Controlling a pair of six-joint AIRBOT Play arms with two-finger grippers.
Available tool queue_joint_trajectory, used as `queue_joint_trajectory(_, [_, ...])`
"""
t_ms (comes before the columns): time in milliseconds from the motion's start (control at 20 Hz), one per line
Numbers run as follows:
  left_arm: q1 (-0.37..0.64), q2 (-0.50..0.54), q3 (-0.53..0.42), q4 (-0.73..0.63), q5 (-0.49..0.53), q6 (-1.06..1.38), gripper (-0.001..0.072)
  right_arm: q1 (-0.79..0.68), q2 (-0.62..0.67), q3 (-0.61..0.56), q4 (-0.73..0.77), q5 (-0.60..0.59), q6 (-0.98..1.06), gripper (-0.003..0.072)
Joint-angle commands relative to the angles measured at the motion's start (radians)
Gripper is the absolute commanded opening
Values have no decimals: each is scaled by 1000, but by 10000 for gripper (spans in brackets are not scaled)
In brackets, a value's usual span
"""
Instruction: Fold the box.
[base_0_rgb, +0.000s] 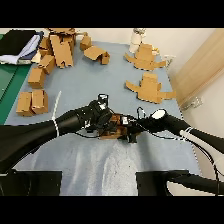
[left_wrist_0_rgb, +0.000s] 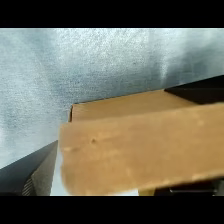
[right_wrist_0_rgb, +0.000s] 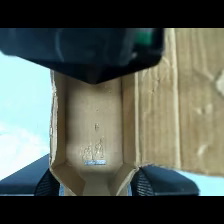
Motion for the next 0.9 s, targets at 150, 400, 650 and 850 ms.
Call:
queue_joint_trajectory(150, [1, 45, 1, 1, 4, -2, 720, 0, 0, 0, 0, 0, 0, 561])
queue_joint_trajectory(400, [5, 86, 0, 8, -47, 0, 707, 0, 0, 0, 0, 0, 0, 560])
queue_joint_trajectory(650, [7, 149, 0, 14, -114, 65, 394, 0, 0, 0, 0, 0, 1, 561])
queue_joint_trajectory(850, [15, 281, -82, 96, -214, 136, 11, 0, 0, 0, 0, 0, 1, 561])
